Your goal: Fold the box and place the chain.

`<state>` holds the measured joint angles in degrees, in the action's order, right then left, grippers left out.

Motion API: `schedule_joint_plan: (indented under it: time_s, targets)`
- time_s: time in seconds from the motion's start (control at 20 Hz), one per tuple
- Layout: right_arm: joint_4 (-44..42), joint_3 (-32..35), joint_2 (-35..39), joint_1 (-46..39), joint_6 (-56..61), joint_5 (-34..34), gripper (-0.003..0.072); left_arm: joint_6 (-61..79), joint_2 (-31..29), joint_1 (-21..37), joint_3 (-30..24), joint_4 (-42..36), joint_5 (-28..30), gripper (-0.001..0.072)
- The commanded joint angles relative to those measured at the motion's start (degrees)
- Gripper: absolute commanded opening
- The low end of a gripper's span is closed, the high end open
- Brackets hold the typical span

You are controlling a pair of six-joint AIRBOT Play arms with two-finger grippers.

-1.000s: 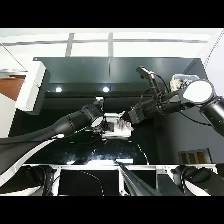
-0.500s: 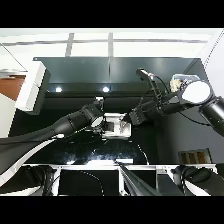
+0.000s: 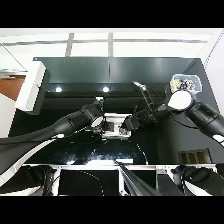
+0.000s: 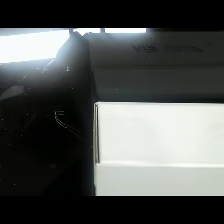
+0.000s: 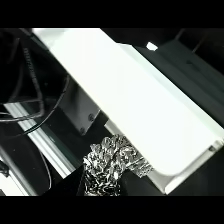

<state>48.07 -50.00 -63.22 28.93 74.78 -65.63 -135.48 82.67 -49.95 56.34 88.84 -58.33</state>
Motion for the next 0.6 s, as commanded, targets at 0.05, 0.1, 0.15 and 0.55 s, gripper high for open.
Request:
schedule_joint_plan:
  time_s: [0.05, 0.1, 0.15, 0.55]
  targets:
    - [0.98, 0.48, -2.05, 0.37, 0.46, 1.11, 0.0305, 0.00, -0.04, 0.00, 0.02, 0.00, 0.00, 0.0028]
    - [1.60, 0.48, -1.81, -0.83, 0.44, -0.92, 0.0306, 0.00, -0.04, 0.00, 0.02, 0.02, 0.00, 0.0028]
    - [2.16, 0.48, -1.18, -2.71, 0.22, -3.52, 0.0306, 0.00, -0.04, 0.00, 0.02, 0.02, -0.02, 0.0028]
    - [15.80, 1.20, 10.64, -19.63, -2.10, -14.01, 0.0306, -1.16, -0.07, 0.13, 0.50, 0.04, 0.24, 0.0087]
